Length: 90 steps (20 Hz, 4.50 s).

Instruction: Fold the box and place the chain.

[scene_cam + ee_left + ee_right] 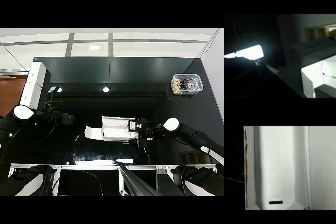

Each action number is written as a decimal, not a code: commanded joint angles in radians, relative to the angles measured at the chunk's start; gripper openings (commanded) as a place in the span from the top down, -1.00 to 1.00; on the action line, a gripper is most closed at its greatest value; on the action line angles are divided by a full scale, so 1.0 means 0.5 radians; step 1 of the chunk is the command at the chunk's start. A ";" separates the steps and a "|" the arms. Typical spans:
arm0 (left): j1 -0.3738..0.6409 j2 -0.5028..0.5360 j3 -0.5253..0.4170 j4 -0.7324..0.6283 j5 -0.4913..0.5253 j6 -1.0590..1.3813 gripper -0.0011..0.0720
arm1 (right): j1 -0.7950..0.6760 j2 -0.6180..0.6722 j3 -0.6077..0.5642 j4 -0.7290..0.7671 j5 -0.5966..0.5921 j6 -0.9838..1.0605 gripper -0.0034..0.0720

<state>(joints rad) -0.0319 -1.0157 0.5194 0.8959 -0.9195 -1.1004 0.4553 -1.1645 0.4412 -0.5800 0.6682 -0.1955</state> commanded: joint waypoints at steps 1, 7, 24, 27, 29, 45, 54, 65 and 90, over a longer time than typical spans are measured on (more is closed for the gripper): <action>0.170 -0.229 -0.024 -0.138 -0.385 -0.282 0.90 | 0.000 0.001 -0.001 0.000 0.001 0.000 0.09; -0.218 -0.601 -0.031 -0.479 -0.255 -0.146 0.90 | 0.000 0.001 -0.001 0.000 0.002 0.000 0.09; -0.351 -0.560 0.018 -0.917 -0.402 0.620 -0.98 | 0.000 0.000 -0.001 -0.001 0.002 0.000 0.09; -0.375 -0.560 0.051 -0.921 -0.432 0.615 -0.98 | 0.000 0.001 -0.001 -0.001 0.002 0.000 0.09; -0.407 -0.560 0.089 -0.916 -0.432 0.555 -0.97 | 0.000 0.001 -0.001 -0.001 0.002 0.000 0.09; -1.049 -0.561 0.632 -0.078 -0.240 -0.803 -0.41 | 0.000 0.001 -0.001 -0.001 0.000 0.000 0.09; -1.308 -0.565 0.632 0.423 -0.035 -1.398 -0.41 | 0.000 0.000 -0.001 -0.001 -0.005 -0.001 0.09; -1.640 -0.807 0.909 1.147 -0.246 -2.259 -0.40 | 0.005 0.001 -0.001 0.000 -0.040 -0.001 0.09; -1.769 -0.941 1.003 1.221 -0.228 -2.528 0.88 | 0.005 0.001 -0.001 0.001 -0.038 0.000 0.09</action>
<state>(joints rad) -0.9134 -1.4837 1.0168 1.5105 -1.0393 -2.3669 0.4564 -1.1641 0.4412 -0.5800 0.6498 -0.1944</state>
